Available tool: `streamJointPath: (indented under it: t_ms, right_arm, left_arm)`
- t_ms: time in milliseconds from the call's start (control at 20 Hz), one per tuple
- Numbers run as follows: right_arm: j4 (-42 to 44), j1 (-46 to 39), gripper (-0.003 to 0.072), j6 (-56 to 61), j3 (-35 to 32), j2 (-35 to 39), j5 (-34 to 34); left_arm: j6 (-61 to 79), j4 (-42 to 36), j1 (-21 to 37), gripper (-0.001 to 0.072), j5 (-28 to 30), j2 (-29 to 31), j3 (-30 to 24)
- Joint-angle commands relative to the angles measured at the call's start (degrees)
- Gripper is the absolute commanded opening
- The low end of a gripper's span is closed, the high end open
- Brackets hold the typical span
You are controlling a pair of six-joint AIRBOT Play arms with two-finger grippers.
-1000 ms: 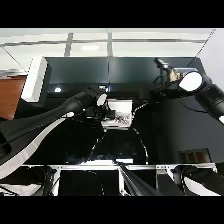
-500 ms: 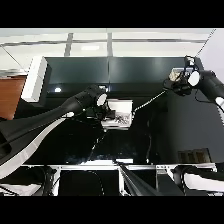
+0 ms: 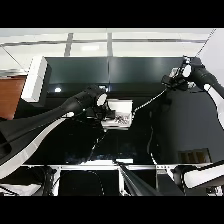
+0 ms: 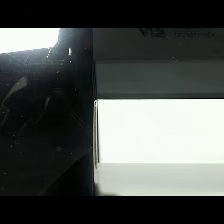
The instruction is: Fold the box and place the chain.
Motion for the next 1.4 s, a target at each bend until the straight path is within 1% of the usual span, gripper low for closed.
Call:
streamJointPath:
  t_ms: [0,50,150,250,350,400,450,550,650,750,900,1100,1250,1350]
  right_arm:
    - [0.4,0.0,0.0017,-3.8,1.4,1.7,6.3]
    - [2.0,0.3,0.0017,-7.9,1.4,4.1,9.7]
    - [5.8,1.9,0.0016,-18.2,1.4,11.4,17.9]
    - [6.6,4.8,0.0017,-21.1,1.3,20.9,23.4]
    - [7.4,8.1,0.0017,-21.1,1.3,30.8,24.6]
    - [9.2,9.4,0.0017,-20.8,1.3,34.6,24.5]
    - [12.2,10.4,0.0017,-20.7,1.3,38.1,23.9]
    - [19.6,11.7,0.0017,-20.8,1.3,42.6,23.2]
    - [25.6,13.2,0.0017,-21.6,1.3,44.9,22.3]
    - [31.6,15.0,0.0017,-23.6,1.4,45.1,21.0]
    - [37.4,18.6,0.0017,-24.4,1.6,45.1,15.6]
    - [40.1,22.9,0.0017,-24.9,4.0,45.1,9.9]
    - [40.2,23.3,0.0017,-24.9,9.2,45.1,8.5]
    - [40.9,23.3,0.0018,-24.3,10.7,45.1,8.2]
  left_arm:
    - [0.0,0.0,0.1,0.0028,-0.1,-0.1,0.0]
    - [0.0,0.0,0.1,0.0028,-0.1,-0.1,0.0]
    - [0.0,0.0,0.1,0.0028,-0.2,-0.1,0.0]
    - [0.0,0.0,0.1,0.0028,-0.1,-0.1,0.0]
    - [0.0,0.0,0.1,0.0028,-0.2,-0.1,0.0]
    - [0.0,0.0,0.1,0.0028,-0.2,-0.1,0.0]
    - [0.0,0.0,0.1,0.0028,-0.2,-0.1,0.0]
    - [0.0,0.0,0.1,0.0028,-0.1,-0.1,0.0]
    - [0.0,0.0,0.1,0.0029,-0.2,-0.1,0.0]
    - [0.0,0.0,0.1,0.0028,-0.2,-0.1,0.0]
    - [0.0,0.0,0.1,0.0028,-0.2,-0.1,0.0]
    - [0.0,0.0,0.1,0.0028,-0.1,-0.1,0.0]
    - [0.0,0.0,0.1,0.0028,-0.1,-0.1,0.0]
    - [0.0,0.0,0.1,0.0028,-0.1,-0.1,0.0]
